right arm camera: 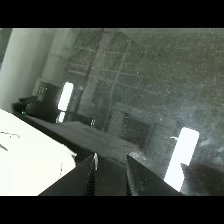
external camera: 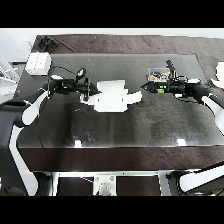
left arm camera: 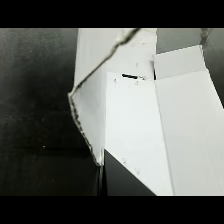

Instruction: Fold the box and place the chain.

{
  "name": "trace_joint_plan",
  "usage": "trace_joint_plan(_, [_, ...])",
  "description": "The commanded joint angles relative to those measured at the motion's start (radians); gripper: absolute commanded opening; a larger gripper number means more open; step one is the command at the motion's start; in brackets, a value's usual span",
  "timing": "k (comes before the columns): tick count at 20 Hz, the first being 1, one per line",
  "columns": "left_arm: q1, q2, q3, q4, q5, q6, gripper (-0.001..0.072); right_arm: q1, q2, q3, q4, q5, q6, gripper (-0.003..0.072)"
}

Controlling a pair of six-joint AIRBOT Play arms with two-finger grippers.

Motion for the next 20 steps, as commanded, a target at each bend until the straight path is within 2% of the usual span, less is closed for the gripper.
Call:
trace_joint_plan(1, [0.01, 0.005, -0.018, -0.006, 0.002, 0.053, 0.0013, 0.001, -0.002, 0.0, 0.008, 0.0, 0.002, 0.0223])
trace_joint_plan(16, [0.009, 0.005, -0.018, 0.059, 0.041, 0.021, 0.0017, 0.001, -0.007, -0.007, 0.008, 0.0, 0.001, 0.0244])
trace_joint_plan(17, [0.009, 0.005, -0.018, 0.058, 0.039, 0.021, 0.0017, 0.001, -0.007, -0.007, 0.008, 0.0, 0.001, 0.0271])
trace_joint_plan(20, [0.009, 0.005, -0.018, 0.058, 0.04, 0.029, 0.0018, 0.001, -0.007, -0.007, 0.008, 0.0, 0.002, 0.0273])
